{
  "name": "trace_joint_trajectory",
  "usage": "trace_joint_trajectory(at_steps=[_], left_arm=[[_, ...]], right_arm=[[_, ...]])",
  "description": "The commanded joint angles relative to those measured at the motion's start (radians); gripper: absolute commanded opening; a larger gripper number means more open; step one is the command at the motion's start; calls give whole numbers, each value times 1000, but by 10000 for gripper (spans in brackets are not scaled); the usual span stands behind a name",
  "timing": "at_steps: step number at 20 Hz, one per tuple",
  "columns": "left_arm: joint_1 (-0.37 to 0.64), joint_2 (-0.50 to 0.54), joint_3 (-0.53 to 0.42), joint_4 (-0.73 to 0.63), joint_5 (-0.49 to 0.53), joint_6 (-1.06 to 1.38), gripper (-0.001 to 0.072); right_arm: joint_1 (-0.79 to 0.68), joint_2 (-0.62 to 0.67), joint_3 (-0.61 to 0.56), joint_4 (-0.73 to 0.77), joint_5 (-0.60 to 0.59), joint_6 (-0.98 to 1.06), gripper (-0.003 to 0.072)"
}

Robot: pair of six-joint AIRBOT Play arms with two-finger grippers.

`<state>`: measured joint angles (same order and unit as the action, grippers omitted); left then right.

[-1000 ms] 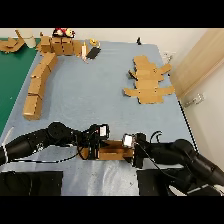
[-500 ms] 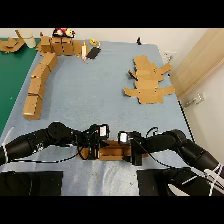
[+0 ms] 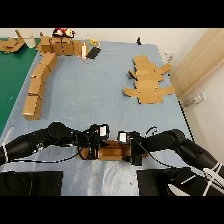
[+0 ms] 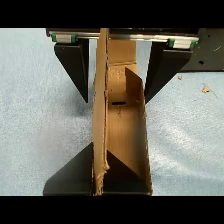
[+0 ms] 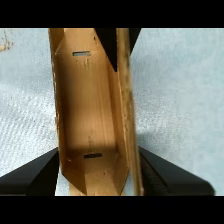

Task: Fold the box.

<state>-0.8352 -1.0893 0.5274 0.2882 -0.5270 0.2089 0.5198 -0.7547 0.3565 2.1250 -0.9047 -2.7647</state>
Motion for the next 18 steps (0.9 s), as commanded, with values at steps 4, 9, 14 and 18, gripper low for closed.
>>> trace_joint_trajectory(at_steps=[4, 9, 14, 18], left_arm=[[0, 0, 0, 0, 0, 0, 12], [0, 0, 0, 0, 0, 0, 11], [0, 0, 0, 0, 0, 0, 11], [0, 0, 0, 0, 0, 0, 12]], right_arm=[[0, -57, -1, 4, 4, 0, 704], [0, -60, -16, 3, 11, -1, 701], [23, -63, -21, 3, 37, -3, 692], [36, -63, -21, -15, 43, -3, 691]])
